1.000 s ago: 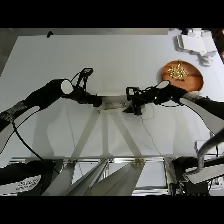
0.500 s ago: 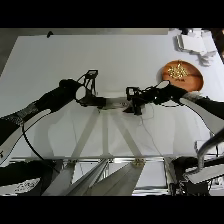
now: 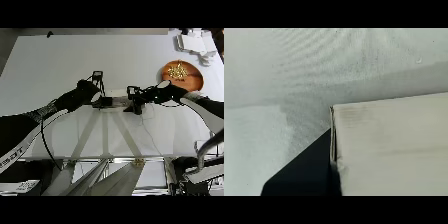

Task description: Fold the box and place the chain.

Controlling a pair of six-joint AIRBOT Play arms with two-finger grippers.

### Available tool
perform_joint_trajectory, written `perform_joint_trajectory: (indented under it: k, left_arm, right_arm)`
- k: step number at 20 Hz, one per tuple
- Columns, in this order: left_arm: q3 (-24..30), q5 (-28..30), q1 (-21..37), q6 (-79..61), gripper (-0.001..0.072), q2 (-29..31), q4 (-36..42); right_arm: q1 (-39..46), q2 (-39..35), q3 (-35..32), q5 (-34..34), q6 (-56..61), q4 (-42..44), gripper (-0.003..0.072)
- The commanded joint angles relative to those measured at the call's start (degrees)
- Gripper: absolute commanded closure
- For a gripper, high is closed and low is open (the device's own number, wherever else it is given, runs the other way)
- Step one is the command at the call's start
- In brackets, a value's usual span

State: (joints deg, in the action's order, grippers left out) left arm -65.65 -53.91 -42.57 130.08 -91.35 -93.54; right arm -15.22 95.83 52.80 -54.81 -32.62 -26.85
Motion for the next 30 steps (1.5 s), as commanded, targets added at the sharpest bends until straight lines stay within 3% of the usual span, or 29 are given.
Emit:
perform_joint_trajectory:
  k: [1, 2, 4, 5, 9, 13, 16, 21, 25, 28, 30]
  left_arm:
    - [-1.5, -0.9, -0.2, 0.9, 0.0655, -0.3, 0.7]
    - [-1.5, -1.8, 0.1, 0.9, 0.0537, -0.2, 1.3]
    - [-1.5, -4.3, 0.7, 0.8, 0.0096, 0.3, 2.6]
    - [-1.5, -5.4, 1.3, -0.2, 0.0047, 0.7, 3.3]
    - [-1.5, -6.8, 6.3, -20.3, 0.0047, 4.3, 17.0]
    - [-1.4, -12.9, 14.4, -42.3, 0.0049, 8.1, 34.7]
    - [-1.4, -15.9, 19.8, -52.6, 0.0050, 8.8, 37.2]
    - [2.4, -12.3, 27.1, -89.6, 0.0049, 8.6, 39.2]
    - [8.4, -11.7, 33.6, -125.4, 0.0046, 8.5, 51.0]
    - [12.9, -7.9, 33.7, -143.6, 0.0046, 8.3, 56.2]
    - [15.8, -5.2, 32.9, -151.5, -0.0007, 8.2, 60.5]
  right_arm:
    - [-0.1, 0.0, 0.0, 0.0, -0.2, -0.1, 0.0272]
    - [-0.1, 0.0, 0.0, 0.0, -0.2, -0.1, 0.0272]
    - [-0.1, 0.0, 0.0, 0.0, -0.2, -0.1, 0.0272]
    - [-0.1, 0.0, 0.0, 0.0, -0.2, -0.1, 0.0272]
    - [-0.1, 0.0, 0.0, 0.0, -0.2, -0.1, 0.0272]
    - [-0.1, 0.0, 0.0, 0.0, -0.2, -0.1, 0.0272]
    - [-0.1, 0.0, 0.0, 0.0, -0.2, -0.1, 0.0272]
    - [-0.1, 0.0, 0.0, 0.0, -0.2, -0.1, 0.0272]
    - [-0.1, 0.0, 0.0, 0.0, -0.2, -0.1, 0.0272]
    - [-0.1, 0.0, 0.0, 0.0, -0.2, -0.1, 0.0272]
    - [-0.1, 0.0, 0.0, 0.0, -0.2, -0.1, 0.0272]
